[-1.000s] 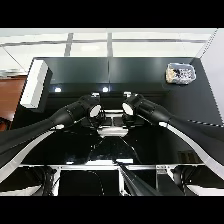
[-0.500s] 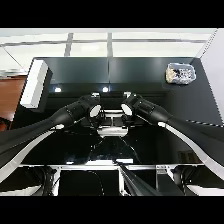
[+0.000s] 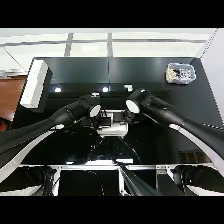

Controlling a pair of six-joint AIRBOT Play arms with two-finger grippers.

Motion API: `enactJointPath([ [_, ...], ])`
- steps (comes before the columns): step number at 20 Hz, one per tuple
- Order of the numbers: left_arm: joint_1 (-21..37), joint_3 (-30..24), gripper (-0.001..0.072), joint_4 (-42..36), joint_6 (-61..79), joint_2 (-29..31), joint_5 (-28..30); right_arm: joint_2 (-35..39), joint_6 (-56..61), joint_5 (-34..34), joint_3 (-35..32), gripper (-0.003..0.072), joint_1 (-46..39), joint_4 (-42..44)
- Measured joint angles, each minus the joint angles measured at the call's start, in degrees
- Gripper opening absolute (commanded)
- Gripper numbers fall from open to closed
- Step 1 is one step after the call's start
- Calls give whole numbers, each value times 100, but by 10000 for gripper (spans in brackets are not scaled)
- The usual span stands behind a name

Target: Fold the box and place the chain.

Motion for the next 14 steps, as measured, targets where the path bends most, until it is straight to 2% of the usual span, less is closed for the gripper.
enactJointPath([
  [2, 2, 0, 27, 0, 0, 0, 0, 476, -63, 192, 11, 303, -13, -557],
  [5, 0, 0, 28, 0, 0, 0, 0, 960, -107, 509, 9, 303, -271, -2041],
  [7, 0, 0, 27, 0, 0, 0, 0, 1091, -125, 306, -66, 314, -739, -2872],
  [8, 2, 0, 28, 0, 0, 0, 0, 1126, -125, -15, -133, 588, -1040, -3123],
  [9, 2, 0, 28, 0, 0, 0, 0, 1134, -125, -407, -210, 708, -1394, -3274],
  [11, 0, 0, 27, 2, 0, 0, 0, 1027, -125, -1325, -304, 703, -2124, -3285],
  [14, 2, 0, 28, 2, -2, 0, -2, 485, -122, -2328, -48, 702, -3209, -2643],
])
